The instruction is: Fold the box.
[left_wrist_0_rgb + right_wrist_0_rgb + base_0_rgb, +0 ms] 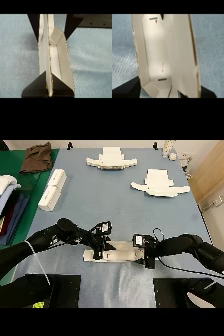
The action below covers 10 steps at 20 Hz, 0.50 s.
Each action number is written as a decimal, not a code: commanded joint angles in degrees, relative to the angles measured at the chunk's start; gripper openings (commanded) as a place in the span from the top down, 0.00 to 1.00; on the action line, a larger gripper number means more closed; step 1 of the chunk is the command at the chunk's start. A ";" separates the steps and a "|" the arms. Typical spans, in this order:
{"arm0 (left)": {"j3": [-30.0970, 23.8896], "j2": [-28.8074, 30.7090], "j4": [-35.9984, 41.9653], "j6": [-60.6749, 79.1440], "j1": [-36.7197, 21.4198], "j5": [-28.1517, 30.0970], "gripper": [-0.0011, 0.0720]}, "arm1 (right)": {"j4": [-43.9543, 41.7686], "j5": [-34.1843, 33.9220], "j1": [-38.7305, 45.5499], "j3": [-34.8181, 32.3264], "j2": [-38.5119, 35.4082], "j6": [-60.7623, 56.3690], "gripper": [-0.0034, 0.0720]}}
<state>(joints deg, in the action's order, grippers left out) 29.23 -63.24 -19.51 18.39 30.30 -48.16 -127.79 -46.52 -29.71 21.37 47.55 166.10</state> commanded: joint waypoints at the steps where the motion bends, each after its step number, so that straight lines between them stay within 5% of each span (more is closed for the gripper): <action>1: 0.04 -0.02 0.00 0.02 0.02 0.02 0.96 | -2.40 1.18 1.79 -0.07 3.74 4.74 0.07; 10: 0.04 -0.02 0.00 0.02 0.02 0.02 0.96 | -3.17 1.49 3.10 -0.22 6.78 6.03 0.07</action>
<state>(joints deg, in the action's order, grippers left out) 29.23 -63.24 -19.51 18.39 30.30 -48.16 -130.74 -45.32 -26.79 21.26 53.47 171.74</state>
